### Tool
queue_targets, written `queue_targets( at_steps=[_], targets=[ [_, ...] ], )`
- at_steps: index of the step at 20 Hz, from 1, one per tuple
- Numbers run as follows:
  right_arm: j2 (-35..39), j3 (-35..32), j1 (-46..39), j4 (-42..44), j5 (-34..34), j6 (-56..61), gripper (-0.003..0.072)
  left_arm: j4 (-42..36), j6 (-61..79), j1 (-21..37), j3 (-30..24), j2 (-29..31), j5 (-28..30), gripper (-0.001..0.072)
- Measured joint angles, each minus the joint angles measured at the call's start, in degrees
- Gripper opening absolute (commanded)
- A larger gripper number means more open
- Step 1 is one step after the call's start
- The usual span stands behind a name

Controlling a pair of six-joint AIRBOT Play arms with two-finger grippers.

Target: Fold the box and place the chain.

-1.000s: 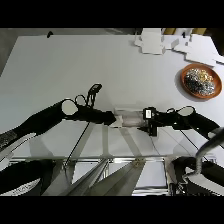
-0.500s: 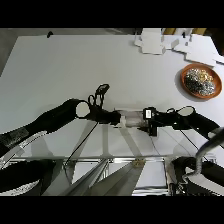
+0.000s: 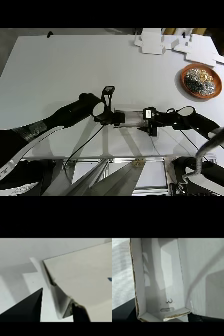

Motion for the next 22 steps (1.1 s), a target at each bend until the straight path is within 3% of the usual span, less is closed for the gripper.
queue_targets(
  at_steps=[2, 5, 7, 9, 12, 16, 17, 18, 19, 20, 21, 22],
  targets=[
    [0.0, 0.0, 0.0, 0.0, 0.0, 0.0, 0.0407, 3.4, -3.7, -0.9, 2.9, -2.1, -3.1, 0.0318],
    [0.0, 0.0, 0.0, 0.0, 0.0, 0.0, 0.0407, 5.8, -6.4, -2.1, 6.5, -5.2, -5.4, 0.0307],
    [0.0, 0.0, 0.0, 0.0, 0.0, 0.0, 0.0407, 6.4, -7.3, -2.6, 7.9, -6.8, -6.2, 0.0204],
    [0.0, 0.0, 0.0, 0.0, 0.0, 0.0, 0.0407, 6.9, -8.0, -3.1, 8.8, -7.9, -6.8, 0.0162],
    [0.0, 0.0, 0.0, 0.0, 0.0, 0.0, 0.0407, 7.5, -8.9, -3.5, 10.3, -9.2, -8.3, 0.0009],
    [0.0, 0.0, 0.0, 0.0, 0.1, 0.1, 0.0407, 7.7, -10.0, -3.9, 12.6, -11.2, -10.4, 0.0003],
    [0.0, 0.0, 0.0, 0.0, 0.1, 0.0, 0.0407, 7.7, -10.2, -4.0, 12.9, -11.5, -10.7, 0.0072],
    [0.0, 0.0, 0.0, 0.0, 0.1, -0.1, 0.0407, 7.6, -10.1, -4.0, 13.0, -12.0, -10.5, 0.0196],
    [0.0, 0.0, 0.0, 0.0, 0.0, -0.1, 0.0407, 7.3, -10.2, -4.1, 13.2, -12.5, -9.9, 0.0206],
    [0.0, 0.0, 0.0, 0.0, 0.0, -0.1, 0.0407, 6.9, -10.5, -4.1, 13.3, -12.4, -10.1, 0.0177],
    [0.0, 0.0, 0.0, 0.0, 0.0, -0.1, 0.0407, 6.7, -10.6, -4.1, 13.4, -12.6, -10.3, 0.0055],
    [0.0, 0.0, 0.0, 0.0, 0.0, -0.1, 0.0407, 7.0, -10.8, -4.0, 13.4, -12.5, -11.4, 0.0001]
  ],
)
